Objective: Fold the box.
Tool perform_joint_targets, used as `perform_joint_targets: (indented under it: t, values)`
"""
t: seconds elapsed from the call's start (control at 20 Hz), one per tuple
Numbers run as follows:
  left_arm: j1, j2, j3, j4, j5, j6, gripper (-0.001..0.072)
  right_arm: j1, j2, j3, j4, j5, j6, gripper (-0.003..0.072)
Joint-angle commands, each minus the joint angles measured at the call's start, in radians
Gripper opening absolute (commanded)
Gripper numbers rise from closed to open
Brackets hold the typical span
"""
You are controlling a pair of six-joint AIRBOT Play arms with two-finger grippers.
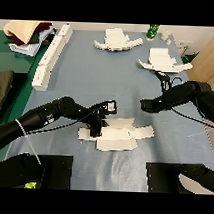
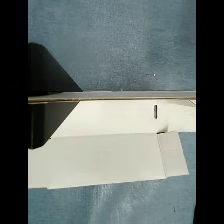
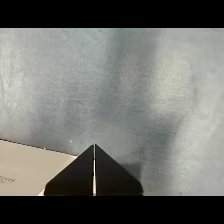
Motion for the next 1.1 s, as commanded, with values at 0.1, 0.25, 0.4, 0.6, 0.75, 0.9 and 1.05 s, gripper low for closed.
perform_joint_targets:
  t: [0.1, 0.25, 0.4, 0.6, 0.75, 0.9, 1.05]
  values:
    - [0.0, 0.0, 0.002, -0.006, 0.001, -0.001, 0.0015, 0.061, 0.079, 0.001, -0.042, -0.156, 0.013, 0.0004]
    - [0.0, 0.0, 0.002, -0.006, 0.002, -0.001, 0.0015, 0.171, 0.2, -0.025, -0.063, -0.2, 0.028, 0.0003]
    - [0.0, 0.0, 0.002, -0.006, 0.002, -0.001, 0.0015, 0.362, 0.305, -0.137, -0.063, -0.187, 0.027, 0.0004]
    - [0.0, 0.0, 0.002, -0.006, 0.002, -0.001, 0.0015, 0.744, 0.402, -0.334, -0.089, 0.024, -0.114, 0.0015]
    - [0.0, 0.0, 0.002, -0.006, 0.002, -0.001, 0.0015, 0.919, 0.361, -0.41, -0.323, 0.201, -0.153, 0.0669]
    - [0.0, 0.0, 0.002, -0.006, 0.001, -0.001, 0.0015, 0.93, 0.275, -0.413, -0.477, 0.248, -0.153, 0.067]
    - [0.0, 0.0, 0.002, -0.006, 0.002, -0.001, 0.0015, 0.93, 0.217, -0.413, -0.631, 0.284, -0.05, 0.0667]
